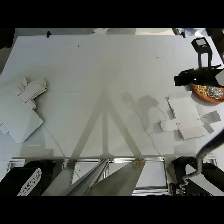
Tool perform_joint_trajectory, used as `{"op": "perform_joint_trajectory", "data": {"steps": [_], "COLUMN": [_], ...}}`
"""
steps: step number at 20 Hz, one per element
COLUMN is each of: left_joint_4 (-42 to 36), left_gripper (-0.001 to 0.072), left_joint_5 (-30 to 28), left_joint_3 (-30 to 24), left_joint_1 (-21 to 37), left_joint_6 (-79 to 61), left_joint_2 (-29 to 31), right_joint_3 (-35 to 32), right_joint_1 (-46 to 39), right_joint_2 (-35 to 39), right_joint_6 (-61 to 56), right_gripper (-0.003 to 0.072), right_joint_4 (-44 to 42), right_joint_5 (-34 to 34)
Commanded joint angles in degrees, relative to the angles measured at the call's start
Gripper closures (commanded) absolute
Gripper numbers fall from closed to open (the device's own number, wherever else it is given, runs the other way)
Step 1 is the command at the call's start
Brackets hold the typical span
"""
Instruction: Fold the box and place the chain.
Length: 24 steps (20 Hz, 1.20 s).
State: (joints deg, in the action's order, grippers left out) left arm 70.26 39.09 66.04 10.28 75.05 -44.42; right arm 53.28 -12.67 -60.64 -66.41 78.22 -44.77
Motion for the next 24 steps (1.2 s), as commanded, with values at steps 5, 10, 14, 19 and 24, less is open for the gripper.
{"op": "perform_joint_trajectory", "data": {"steps": [5, 10, 14, 19, 24], "left_joint_4": [0.02, 0.02, 0.02, 0.02, 0.02], "left_gripper": [0.0008, 0.0008, 0.0008, 0.0008, 0.0008], "left_joint_5": [-0.02, -0.02, -0.02, 0.0, 0.0], "left_joint_3": [0.04, 0.04, 0.04, 0.04, 0.04], "left_joint_1": [0.02, 0.02, 0.02, 0.02, 0.02], "left_joint_6": [-0.02, -0.02, -0.02, -0.02, -0.02], "left_joint_2": [0.04, 0.04, 0.04, 0.04, 0.04], "right_joint_3": [0.04, 0.61, 5.7, 6.93, 6.93], "right_joint_1": [-0.02, -0.02, -0.02, -4.52, -18.56], "right_joint_2": [0.04, 1.55, 3.28, 2.38, 1.01], "right_joint_6": [-1.11, -2.36, -9.16, -9.53, -5.16], "right_gripper": [0.0674, 0.0605, 0.0271, 0.0223, 0.0212], "right_joint_4": [-0.22, 1.44, 15.43, 29.92, 25.4], "right_joint_5": [-0.11, -7.08, -11.41, -19.78, -21.46]}}
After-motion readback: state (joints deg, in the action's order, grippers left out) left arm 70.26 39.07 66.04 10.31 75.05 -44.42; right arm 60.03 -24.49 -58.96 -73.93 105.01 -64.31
